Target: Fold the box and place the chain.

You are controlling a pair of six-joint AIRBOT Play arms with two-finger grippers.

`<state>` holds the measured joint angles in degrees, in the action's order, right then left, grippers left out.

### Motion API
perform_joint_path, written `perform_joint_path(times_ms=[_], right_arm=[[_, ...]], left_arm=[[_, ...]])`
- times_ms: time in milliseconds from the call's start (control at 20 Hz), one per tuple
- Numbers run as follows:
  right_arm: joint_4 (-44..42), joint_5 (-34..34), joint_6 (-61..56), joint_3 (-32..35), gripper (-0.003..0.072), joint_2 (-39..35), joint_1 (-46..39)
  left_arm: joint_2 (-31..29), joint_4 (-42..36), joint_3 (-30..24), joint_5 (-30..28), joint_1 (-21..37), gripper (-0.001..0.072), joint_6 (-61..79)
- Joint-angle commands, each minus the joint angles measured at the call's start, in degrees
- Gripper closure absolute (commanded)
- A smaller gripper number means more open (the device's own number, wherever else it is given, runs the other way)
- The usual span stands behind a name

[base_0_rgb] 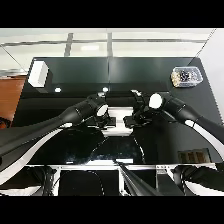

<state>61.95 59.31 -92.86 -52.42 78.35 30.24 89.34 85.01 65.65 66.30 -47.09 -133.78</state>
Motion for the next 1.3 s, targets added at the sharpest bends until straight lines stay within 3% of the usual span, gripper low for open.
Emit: perform_joint_path(times_ms=[0, 50, 500, 650, 1100, 1150, 1250], right_arm=[[6.6, -0.3, -9.4, -1.2, 0.0347, 0.1, 3.4], [7.6, -0.1, -11.1, -1.4, 0.0377, 0.2, 4.1], [21.0, 1.2, -27.7, -7.2, 0.0384, 3.5, 9.2], [21.0, 2.2, -32.4, -7.2, 0.0384, 3.9, 9.3], [20.1, 3.7, -31.8, -7.2, 0.0386, 4.7, 9.4], [20.0, 3.6, -31.8, -7.2, 0.0513, 4.8, 9.4], [19.9, 3.8, -31.8, -7.2, 0.0668, 4.9, 9.4]], left_arm=[[0.0, 0.0, 0.0, -0.1, 0.0, 0.068, 0.0], [0.0, 0.0, 0.0, -0.1, 0.0, 0.068, 0.0], [0.0, 0.4, 0.0, -0.2, 0.1, 0.068, 0.0], [0.0, 0.4, 0.0, -0.2, 0.1, 0.068, 0.0], [0.0, 0.4, 0.0, 0.2, 0.1, 0.068, 0.0], [0.0, 0.4, 0.0, 0.2, 0.1, 0.068, 0.0], [0.0, 0.4, 0.0, 0.2, 0.0, 0.068, 0.0]])
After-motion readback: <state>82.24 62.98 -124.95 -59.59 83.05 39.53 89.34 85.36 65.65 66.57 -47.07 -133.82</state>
